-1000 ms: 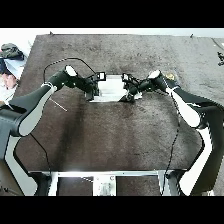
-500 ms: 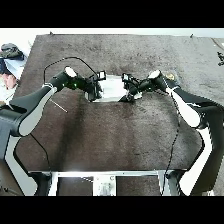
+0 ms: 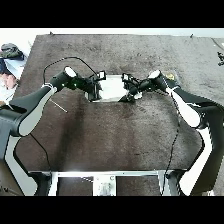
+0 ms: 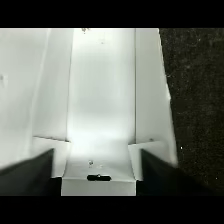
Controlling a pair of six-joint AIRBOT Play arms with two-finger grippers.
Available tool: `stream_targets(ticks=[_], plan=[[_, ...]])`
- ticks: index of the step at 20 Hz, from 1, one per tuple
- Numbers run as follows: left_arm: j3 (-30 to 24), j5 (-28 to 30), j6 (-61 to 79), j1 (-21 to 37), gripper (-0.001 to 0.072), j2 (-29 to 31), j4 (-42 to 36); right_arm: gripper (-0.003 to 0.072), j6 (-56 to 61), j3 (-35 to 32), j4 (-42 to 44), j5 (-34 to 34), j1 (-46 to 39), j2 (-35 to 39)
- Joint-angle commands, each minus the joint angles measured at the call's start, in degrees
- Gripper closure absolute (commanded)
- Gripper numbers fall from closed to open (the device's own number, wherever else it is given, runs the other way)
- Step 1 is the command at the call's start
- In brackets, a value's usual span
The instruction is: Fold the box and place the chain.
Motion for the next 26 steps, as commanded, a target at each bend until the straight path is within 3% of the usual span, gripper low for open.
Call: stream_targets(ticks=[1,2,3,8,12,16,19,22,26], plan=[[-0.02,-0.68,-4.02,0.00,0.0515,-0.04,3.78,0.0225,0.02,0.00,0.00,-0.02,0.07,0.00],[-0.02,-0.68,-7.15,-0.02,0.0688,-0.02,5.97,0.0225,0.02,0.00,0.00,-0.02,0.07,0.00],[-0.02,-0.90,-9.38,0.07,0.0696,0.00,7.63,0.0226,0.02,0.00,0.00,0.00,0.07,0.00],[0.04,-7.26,-12.11,3.37,0.0699,0.87,6.62,0.0225,0.02,0.00,0.00,-0.02,0.07,0.00],[0.02,-8.55,-15.45,4.61,0.0701,5.77,4.20,0.0225,0.02,0.00,0.00,-0.02,0.07,0.00],[-0.02,-8.48,-36.00,4.96,0.0701,12.98,9.92,0.0225,0.02,0.00,0.00,-0.02,0.07,0.00],[-0.09,-9.64,-48.87,8.46,0.0701,14.12,10.25,0.0225,0.02,0.00,0.00,-0.02,0.07,0.00],[-2.82,-8.92,-54.55,13.14,0.0701,14.10,6.67,0.0225,0.02,0.00,0.00,-0.02,0.07,0.00],[-10.43,-7.23,-57.53,18.62,0.0699,14.10,-0.46,0.0226,0.02,0.00,0.00,-0.02,0.07,0.00]])
